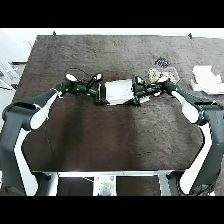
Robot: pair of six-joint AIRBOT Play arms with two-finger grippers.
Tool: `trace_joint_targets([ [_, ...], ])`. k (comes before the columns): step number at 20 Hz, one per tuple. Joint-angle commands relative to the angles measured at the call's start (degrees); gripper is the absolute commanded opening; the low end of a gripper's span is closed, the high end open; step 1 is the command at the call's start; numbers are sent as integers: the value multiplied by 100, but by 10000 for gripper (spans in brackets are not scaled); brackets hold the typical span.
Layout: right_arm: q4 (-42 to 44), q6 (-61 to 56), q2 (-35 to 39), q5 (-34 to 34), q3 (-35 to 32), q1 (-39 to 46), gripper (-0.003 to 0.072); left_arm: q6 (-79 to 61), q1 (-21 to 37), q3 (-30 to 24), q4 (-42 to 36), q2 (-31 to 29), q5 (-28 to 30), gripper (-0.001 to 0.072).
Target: Fold the box and place the chain.
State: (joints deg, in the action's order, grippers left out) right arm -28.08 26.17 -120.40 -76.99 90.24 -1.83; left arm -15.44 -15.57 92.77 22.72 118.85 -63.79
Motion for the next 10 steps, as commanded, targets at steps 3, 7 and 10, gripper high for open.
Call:
trace_joint_targets([
  [3,2,0,-2,-2,0,0,625,46,-98,28,11,44,306,718],
  [7,2,-2,-2,-2,0,0,626,17,-105,35,-66,219,337,718],
  [10,2,-2,-2,-2,0,0,625,-4,-105,33,-59,219,442,717],
])
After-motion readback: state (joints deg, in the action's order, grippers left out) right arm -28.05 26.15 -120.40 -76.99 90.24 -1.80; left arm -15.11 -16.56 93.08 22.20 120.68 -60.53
